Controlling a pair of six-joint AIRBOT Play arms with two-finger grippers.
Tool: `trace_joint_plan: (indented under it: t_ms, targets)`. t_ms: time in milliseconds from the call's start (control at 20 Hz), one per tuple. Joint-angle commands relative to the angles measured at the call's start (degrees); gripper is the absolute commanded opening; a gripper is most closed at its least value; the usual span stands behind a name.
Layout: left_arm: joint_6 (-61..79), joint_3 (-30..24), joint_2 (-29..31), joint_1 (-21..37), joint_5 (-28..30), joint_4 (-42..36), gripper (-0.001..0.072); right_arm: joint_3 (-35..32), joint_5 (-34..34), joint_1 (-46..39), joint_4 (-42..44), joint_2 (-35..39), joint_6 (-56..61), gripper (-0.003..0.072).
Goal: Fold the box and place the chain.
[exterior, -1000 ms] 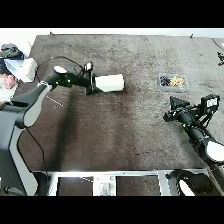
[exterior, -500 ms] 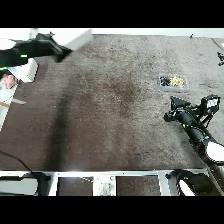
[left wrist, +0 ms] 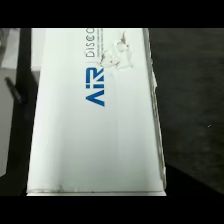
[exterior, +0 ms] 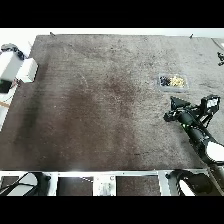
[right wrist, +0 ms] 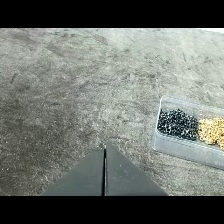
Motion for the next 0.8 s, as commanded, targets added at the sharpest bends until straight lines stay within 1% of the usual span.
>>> trace_joint_plan:
  t_ms: [0,50,150,250,350,450,600,750]
  targets:
    - [-0.7,-4.13,-0.33,5.35,2.34,7.13,0.0006,-0.02,0.02,0.0,0.02,0.04,0.0,-0.0008]
    - [-0.7,-4.13,-1.49,5.35,3.08,8.66,0.0007,-0.02,0.0,0.0,0.02,0.04,0.0,-0.0008]
    - [-0.31,-4.13,-5.07,5.35,4.94,8.87,0.0007,-0.02,0.02,0.0,0.02,0.04,0.0,-0.0008]
    - [2.84,-4.13,-8.68,5.35,5.29,8.61,0.0007,-0.02,0.02,0.0,0.02,0.04,0.0,-0.0008]
    - [4.52,-4.13,-11.76,5.35,7.34,6.29,0.0008,-0.02,0.02,0.0,0.02,0.04,0.0,-0.0008]
    - [10.03,-4.11,-13.75,5.33,5.97,4.63,0.0008,-0.02,0.02,0.0,0.02,0.04,0.0,-0.0008]
    - [10.99,-4.11,-15.65,5.25,6.71,4.44,0.0008,-0.02,0.04,0.0,0.02,0.04,0.02,-0.0008]
    - [12.46,-4.07,-17.68,5.22,5.4,4.42,0.0008,-0.02,0.02,0.0,0.02,0.04,0.0,-0.0008]
